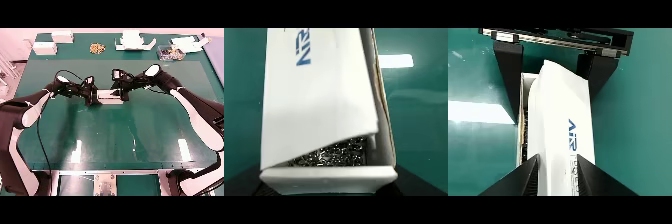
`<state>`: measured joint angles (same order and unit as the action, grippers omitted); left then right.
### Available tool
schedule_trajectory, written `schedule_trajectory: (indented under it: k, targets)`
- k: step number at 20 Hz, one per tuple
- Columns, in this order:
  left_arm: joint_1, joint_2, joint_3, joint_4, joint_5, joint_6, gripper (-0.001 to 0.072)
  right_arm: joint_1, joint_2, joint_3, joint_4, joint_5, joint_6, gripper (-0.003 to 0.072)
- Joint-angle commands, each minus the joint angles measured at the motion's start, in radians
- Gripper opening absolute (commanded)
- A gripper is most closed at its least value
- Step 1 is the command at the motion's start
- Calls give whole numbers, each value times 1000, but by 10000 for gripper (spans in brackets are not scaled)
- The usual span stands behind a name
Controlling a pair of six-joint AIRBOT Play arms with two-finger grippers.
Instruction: Fold the box and place the chain.
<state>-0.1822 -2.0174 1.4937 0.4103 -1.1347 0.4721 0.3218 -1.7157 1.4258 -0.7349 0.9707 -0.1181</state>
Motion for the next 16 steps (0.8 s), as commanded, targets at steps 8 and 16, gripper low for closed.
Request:
schedule_trajectory:
  k: [8, 16]
  targets:
    - [0, 0, 0, 0, 1, -1, 418, -22, -1, -103, 164, 39, -25, 279]
    - [0, 0, 0, 0, 1, 0, 418, -127, 14, -81, 454, 89, -81, 136]
